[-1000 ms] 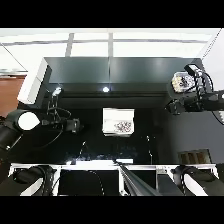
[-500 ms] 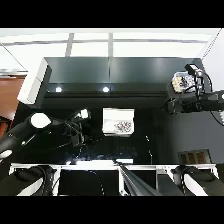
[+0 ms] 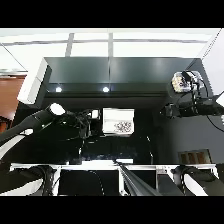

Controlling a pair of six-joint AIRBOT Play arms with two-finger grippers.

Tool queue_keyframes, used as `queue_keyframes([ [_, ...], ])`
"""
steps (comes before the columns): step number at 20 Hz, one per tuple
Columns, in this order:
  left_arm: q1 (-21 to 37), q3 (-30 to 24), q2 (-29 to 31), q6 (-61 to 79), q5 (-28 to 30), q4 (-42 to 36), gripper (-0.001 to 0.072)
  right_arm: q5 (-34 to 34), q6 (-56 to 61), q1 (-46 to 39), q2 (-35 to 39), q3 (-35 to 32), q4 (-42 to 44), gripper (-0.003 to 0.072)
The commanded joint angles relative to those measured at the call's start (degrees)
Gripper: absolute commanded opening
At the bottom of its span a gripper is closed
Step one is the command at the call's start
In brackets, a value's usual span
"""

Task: Fold the box and place the chain.

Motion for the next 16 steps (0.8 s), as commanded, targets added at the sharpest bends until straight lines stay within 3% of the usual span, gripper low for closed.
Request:
queue_keyframes([
  [1, 0.0, 0.6, -1.4, 1.2, 1.2, -3.5, 0.0712, -1.4, 0.1, 0.0, 0.0, -0.4, 0.0, 0.0371],
  [16, -0.1, 0.6, -1.4, 1.3, -3.2, -11.0, 0.0709, -2.5, 0.1, 0.0, 0.0, -0.4, 0.1, 0.0371],
])
